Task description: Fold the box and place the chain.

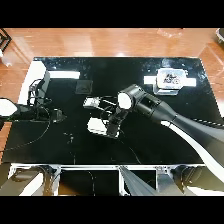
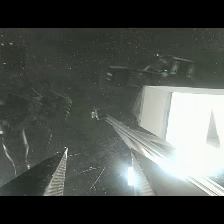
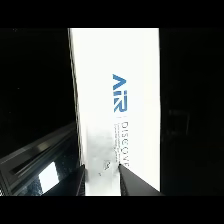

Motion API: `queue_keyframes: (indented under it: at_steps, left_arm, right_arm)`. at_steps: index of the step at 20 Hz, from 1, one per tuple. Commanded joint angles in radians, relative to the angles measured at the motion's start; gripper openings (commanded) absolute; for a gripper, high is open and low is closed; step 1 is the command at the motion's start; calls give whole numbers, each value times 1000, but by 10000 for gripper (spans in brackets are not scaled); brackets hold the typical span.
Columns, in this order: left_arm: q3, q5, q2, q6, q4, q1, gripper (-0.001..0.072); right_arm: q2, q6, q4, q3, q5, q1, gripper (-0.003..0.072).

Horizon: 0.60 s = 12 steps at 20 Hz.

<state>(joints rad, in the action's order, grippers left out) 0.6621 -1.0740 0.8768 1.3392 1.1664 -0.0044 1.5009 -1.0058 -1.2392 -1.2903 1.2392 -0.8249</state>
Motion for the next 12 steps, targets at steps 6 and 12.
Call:
queue_keyframes:
  at_steps: [6, 12]
  left_arm:
    - [0, 0, 1, 0, 0, 0, 509]
    - [0, 2, 1, 0, -1, 0, 509]
  right_arm:
    - [-14, -64, -7, 0, -2, -12, 257]
    - [-100, -217, -5, 0, 45, 3, 252]
